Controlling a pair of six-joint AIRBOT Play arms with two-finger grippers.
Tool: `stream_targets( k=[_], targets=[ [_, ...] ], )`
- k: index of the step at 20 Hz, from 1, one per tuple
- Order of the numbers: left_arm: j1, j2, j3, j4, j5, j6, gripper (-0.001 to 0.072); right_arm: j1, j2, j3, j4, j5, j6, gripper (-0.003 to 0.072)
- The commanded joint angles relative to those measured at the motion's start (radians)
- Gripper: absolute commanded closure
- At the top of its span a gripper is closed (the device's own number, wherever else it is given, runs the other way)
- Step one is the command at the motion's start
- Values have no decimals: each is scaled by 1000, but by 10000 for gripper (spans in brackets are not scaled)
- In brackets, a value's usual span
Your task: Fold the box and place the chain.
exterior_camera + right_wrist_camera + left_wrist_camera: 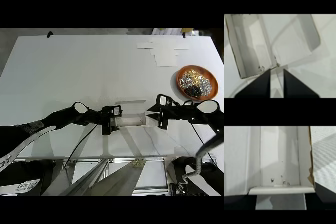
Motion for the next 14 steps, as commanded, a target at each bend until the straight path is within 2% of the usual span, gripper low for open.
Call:
stream_targets(
  k=[1, 3, 5, 8, 10, 14],
  targets=[
    [1, 0, 0, 0, 0, -1, 609, -52, 29, 0, 68, -35, 217, 667],
    [1, 0, 0, 0, 0, 0, 609, -89, 24, 0, 51, -151, 500, 666],
    [1, 0, 0, 0, 0, -1, 609, -138, 1, 0, -64, -237, 785, 666],
    [1, 0, 0, 0, 0, 0, 609, -200, -70, 0, -270, -189, 1125, 667],
    [1, 0, 0, 0, 0, 0, 609, -214, -121, 0, -283, -105, 1183, 667],
    [1, 0, 0, 0, 0, -1, 609, -213, -166, -2, -258, -17, 1182, 667]
  ],
)
